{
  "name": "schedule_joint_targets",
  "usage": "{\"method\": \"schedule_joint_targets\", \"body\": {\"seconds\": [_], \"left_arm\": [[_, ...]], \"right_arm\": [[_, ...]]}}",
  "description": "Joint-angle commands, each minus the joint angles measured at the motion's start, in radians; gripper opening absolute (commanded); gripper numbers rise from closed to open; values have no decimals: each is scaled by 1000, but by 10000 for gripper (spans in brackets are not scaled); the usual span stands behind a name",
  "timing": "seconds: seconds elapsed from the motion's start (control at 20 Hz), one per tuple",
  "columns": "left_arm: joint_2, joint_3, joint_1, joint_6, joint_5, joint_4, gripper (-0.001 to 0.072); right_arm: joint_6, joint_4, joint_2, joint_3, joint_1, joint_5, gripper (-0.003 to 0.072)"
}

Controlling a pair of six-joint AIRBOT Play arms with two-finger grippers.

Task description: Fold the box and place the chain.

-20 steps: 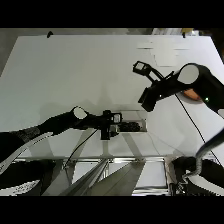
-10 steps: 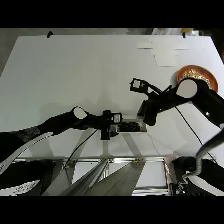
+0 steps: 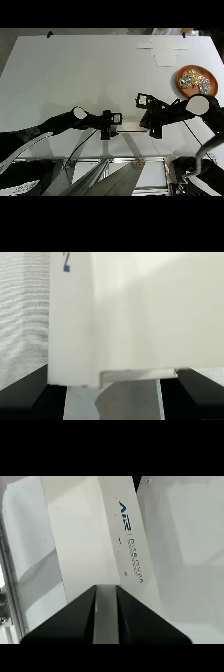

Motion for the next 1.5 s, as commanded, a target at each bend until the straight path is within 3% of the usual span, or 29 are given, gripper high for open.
{"method": "schedule_joint_targets", "body": {"seconds": [0.0,0.75,1.2,1.45], "left_arm": [[1,0,0,0,0,0,210],[1,0,0,0,0,0,210],[1,0,0,0,0,0,210],[1,0,0,0,0,0,210]], "right_arm": [[-21,-4,9,-16,1,-20,184],[-54,-60,9,-17,61,-40,187],[-61,-82,9,-52,84,-84,248],[-57,-146,9,-64,99,-129,174]]}}
